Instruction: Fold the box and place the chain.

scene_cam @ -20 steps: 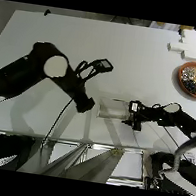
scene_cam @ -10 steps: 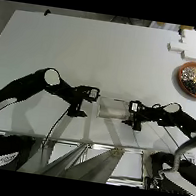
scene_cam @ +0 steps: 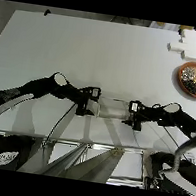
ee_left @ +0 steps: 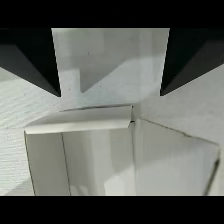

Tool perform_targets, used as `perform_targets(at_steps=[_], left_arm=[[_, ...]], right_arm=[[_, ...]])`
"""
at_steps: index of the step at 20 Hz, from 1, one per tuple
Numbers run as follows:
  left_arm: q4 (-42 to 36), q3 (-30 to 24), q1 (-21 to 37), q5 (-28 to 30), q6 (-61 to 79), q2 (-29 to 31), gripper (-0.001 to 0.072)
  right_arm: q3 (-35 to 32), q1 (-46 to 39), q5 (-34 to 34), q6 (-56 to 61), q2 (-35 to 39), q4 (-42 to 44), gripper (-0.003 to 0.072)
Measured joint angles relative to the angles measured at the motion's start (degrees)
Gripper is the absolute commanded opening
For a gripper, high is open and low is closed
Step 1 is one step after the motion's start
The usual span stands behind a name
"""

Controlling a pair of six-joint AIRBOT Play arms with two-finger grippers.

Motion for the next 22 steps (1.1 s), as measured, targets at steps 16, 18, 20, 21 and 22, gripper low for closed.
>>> perform_targets(at_steps=[16, 18, 20, 21, 22], left_arm=[[-3.6, -1.7, -4.1, 4.6, 1.9, -0.5, 0.0704], [-4.6, -1.9, -4.4, 5.4, 1.9, -0.5, 0.0704], [-5.4, -2.0, -4.6, 6.1, 1.9, -0.6, 0.0704], [-5.9, -2.0, -4.7, 6.3, 1.9, -0.7, 0.0704], [-6.2, -2.0, -4.8, 6.4, 1.9, -0.8, 0.0704]], right_arm=[[0.0, 0.0, 0.0, 0.0, 0.0, 0.0, 0.0413], [0.0, 0.0, 0.0, 0.1, 0.0, 0.0, 0.0413], [0.0, 0.0, 0.0, 0.1, 0.0, 0.0, 0.0413], [0.0, 0.0, 0.0, 0.1, 0.0, 0.0, 0.0413], [0.0, 0.0, 0.0, 0.1, 0.0, 0.0, 0.0413]])
